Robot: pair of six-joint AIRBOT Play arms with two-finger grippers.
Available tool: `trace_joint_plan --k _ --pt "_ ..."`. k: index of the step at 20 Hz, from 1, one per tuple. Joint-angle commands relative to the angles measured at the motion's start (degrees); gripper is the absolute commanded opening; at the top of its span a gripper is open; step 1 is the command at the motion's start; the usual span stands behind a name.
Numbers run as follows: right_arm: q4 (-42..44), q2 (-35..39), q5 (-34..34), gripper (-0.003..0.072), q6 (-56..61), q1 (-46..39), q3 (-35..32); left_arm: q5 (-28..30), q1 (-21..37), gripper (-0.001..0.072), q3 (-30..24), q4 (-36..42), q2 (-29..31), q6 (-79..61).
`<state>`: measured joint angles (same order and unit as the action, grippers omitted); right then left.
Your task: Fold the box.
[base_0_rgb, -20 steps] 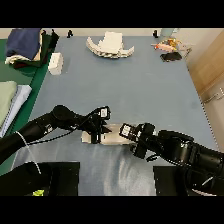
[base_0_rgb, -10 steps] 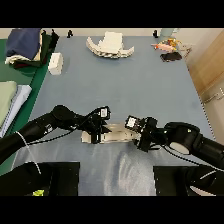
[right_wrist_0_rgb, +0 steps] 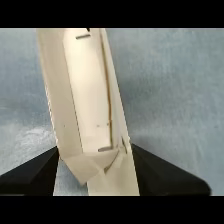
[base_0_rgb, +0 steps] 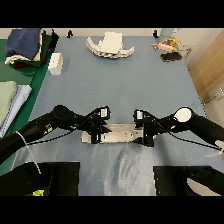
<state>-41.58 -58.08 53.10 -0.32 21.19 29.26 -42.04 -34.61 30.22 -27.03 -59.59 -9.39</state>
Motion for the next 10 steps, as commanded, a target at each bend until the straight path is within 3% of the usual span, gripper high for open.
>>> trace_joint_plan --k 1,10 --pt "4.92 -5.79 3.54 0.0720 -7.17 -1.99 1.68 0.04 -0.02 0.0015 0.02 0.00 0.04 0.00" --pt "4.59 -3.76 3.87 0.0712 0.94 -1.92 1.66 0.02 -0.02 0.0014 0.02 0.00 0.07 0.00"
